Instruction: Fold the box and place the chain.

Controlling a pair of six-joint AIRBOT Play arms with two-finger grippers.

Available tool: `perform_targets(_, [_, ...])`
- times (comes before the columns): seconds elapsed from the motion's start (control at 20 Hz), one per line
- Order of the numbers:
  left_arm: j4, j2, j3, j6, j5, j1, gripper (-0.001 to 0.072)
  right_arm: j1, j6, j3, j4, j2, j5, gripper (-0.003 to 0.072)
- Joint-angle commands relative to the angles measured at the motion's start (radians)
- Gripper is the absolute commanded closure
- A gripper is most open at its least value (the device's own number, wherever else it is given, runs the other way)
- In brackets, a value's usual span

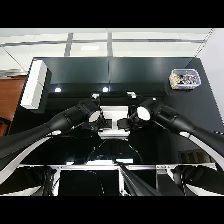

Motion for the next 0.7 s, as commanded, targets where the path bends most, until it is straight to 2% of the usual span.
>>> perform_targets(0.0, [0.001,0.000,0.001,0.000,0.000,0.000,0.0682,0.037,0.130,0.037,-0.104,-0.052,0.052,0.0421])
perform_targets(0.35, [0.001,0.000,0.001,0.000,-0.001,0.000,0.0682,0.037,0.221,0.038,-0.112,-0.089,0.055,0.0429])
perform_targets(0.4, [0.001,0.000,0.001,0.000,-0.001,0.000,0.0682,0.037,0.237,0.038,-0.112,-0.090,0.056,0.0454])
perform_targets(0.45, [0.001,0.000,0.001,0.001,-0.002,0.000,0.0682,0.037,0.237,0.038,-0.108,-0.090,0.054,0.0563])
perform_targets(0.5, [0.001,0.000,0.001,0.001,-0.005,0.000,0.0682,0.039,0.237,0.038,-0.089,-0.090,0.038,0.0584])
perform_targets(0.55, [0.001,0.000,0.001,0.001,-0.003,0.000,0.0683,0.039,0.237,0.038,-0.076,-0.090,0.024,0.0672])
perform_targets(0.65, [0.001,0.000,0.001,0.001,-0.003,0.000,0.0682,0.039,0.261,0.038,-0.069,-0.091,0.017,0.0674])
